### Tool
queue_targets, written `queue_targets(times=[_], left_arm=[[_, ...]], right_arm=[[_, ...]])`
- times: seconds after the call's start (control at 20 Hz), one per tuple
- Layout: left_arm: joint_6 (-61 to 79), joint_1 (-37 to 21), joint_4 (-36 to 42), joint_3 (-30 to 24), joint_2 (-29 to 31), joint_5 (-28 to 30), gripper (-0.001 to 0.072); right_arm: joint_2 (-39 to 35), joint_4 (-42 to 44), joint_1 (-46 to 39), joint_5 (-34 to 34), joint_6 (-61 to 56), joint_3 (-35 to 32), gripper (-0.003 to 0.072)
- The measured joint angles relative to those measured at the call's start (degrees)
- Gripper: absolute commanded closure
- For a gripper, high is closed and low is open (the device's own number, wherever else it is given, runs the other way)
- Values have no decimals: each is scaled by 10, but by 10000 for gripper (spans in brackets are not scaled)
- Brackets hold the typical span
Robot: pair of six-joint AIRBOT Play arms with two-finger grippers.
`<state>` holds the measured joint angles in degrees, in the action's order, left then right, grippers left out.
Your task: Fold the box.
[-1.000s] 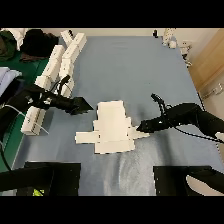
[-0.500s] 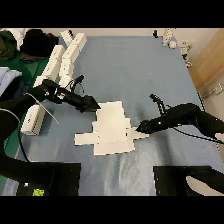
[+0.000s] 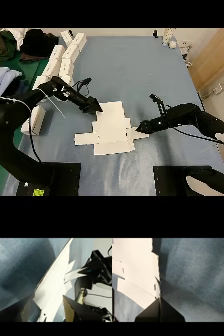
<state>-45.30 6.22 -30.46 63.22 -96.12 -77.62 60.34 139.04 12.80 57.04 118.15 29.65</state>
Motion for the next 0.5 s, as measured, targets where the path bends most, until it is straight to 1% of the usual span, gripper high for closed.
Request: queue_targets(times=[0.05,0.1,0.25,0.5], left_arm=[[4,8,-2,3,-5,-10,219],[9,16,-3,5,-9,-18,314],[24,31,-9,12,-15,-31,311],[36,39,-12,30,-18,-39,315]], right_arm=[[0,0,0,0,0,0,683],[0,0,0,0,0,0,683],[0,0,0,0,0,0,683],[0,0,0,2,0,0,683]])
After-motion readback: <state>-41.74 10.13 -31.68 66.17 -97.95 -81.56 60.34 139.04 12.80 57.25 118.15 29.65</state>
